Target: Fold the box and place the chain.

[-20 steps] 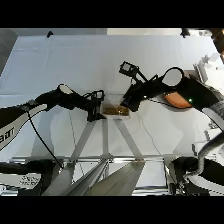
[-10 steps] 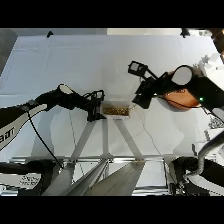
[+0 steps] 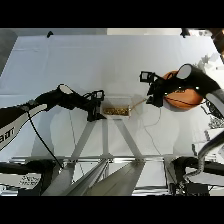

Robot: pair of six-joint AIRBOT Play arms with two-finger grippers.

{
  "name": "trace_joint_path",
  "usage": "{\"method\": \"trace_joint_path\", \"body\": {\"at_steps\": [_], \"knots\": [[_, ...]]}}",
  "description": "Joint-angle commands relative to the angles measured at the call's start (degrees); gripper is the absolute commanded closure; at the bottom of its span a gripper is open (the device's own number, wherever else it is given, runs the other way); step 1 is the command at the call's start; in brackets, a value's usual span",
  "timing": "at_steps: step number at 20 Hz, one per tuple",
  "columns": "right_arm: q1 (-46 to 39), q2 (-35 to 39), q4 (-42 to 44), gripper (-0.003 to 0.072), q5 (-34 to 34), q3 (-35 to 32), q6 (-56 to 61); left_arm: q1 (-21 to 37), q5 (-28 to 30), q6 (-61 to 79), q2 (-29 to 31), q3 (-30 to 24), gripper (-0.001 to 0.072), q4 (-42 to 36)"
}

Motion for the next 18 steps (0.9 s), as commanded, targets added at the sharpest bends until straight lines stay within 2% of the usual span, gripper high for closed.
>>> {"method": "trace_joint_path", "body": {"at_steps": [1,3,5,7,8,9,10,18], "knots": [[-0.72,-6.86,0.22,0.0231,-1.36,0.02,-7.08,0.0,0.02,0.0,0.0,-0.02,0.0305,0.02],[-0.72,-8.72,0.24,0.0235,-3.58,0.02,-6.99,0.0,0.02,0.0,0.0,-0.02,0.0305,0.02],[-0.72,-9.18,0.26,0.0312,-5.9,0.02,-6.97,0.0,0.02,0.0,0.0,0.0,0.0305,0.02],[-0.72,-9.18,0.22,0.0333,-7.26,0.02,-6.93,0.0,0.02,0.0,0.0,0.0,0.0305,0.02],[-0.72,-9.18,0.22,0.0366,-7.48,0.02,-6.93,0.0,0.02,0.0,0.02,-0.02,0.0305,0.02],[-0.72,-9.18,0.22,0.0496,-7.43,0.02,-6.93,0.0,0.02,0.0,0.0,-0.02,0.0305,0.02],[-0.72,-9.18,0.22,0.067,-6.71,0.02,-6.93,0.0,0.02,0.0,0.0,0.0,0.0305,0.02],[-0.72,-6.32,0.46,0.0671,0.81,0.02,-6.75,0.0,0.02,0.0,0.0,0.0,0.0305,0.02]]}}
